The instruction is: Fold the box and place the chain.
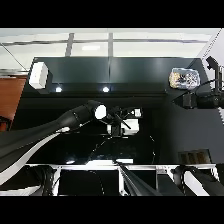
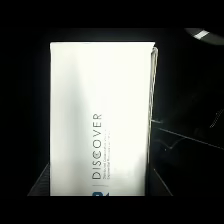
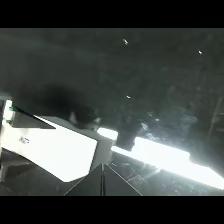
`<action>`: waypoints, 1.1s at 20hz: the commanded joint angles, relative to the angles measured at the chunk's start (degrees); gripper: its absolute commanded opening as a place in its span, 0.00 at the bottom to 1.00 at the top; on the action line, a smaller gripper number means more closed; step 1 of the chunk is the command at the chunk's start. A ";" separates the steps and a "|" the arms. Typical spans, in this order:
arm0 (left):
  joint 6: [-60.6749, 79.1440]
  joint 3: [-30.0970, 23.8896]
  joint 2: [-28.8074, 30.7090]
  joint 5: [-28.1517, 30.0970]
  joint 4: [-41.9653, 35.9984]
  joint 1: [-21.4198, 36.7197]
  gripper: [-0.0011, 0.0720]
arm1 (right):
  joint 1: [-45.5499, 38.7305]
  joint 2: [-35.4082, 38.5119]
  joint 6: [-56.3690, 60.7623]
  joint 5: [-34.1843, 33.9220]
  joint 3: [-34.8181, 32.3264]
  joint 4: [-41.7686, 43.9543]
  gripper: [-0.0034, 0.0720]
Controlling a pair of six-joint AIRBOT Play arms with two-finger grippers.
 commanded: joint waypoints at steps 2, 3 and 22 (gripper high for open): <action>-16.96 0.02 4.81 -2.34 9.68 2.54 0.47 | -0.07 0.04 0.09 0.44 -0.02 -1.40 0.07; -20.04 0.00 6.64 -4.24 10.97 4.44 0.47 | -0.07 0.04 0.09 0.42 -0.02 -1.40 0.07; -39.58 -0.59 12.28 -20.15 17.00 71.76 0.57 | -0.04 0.04 0.76 -0.66 -0.02 -1.36 0.07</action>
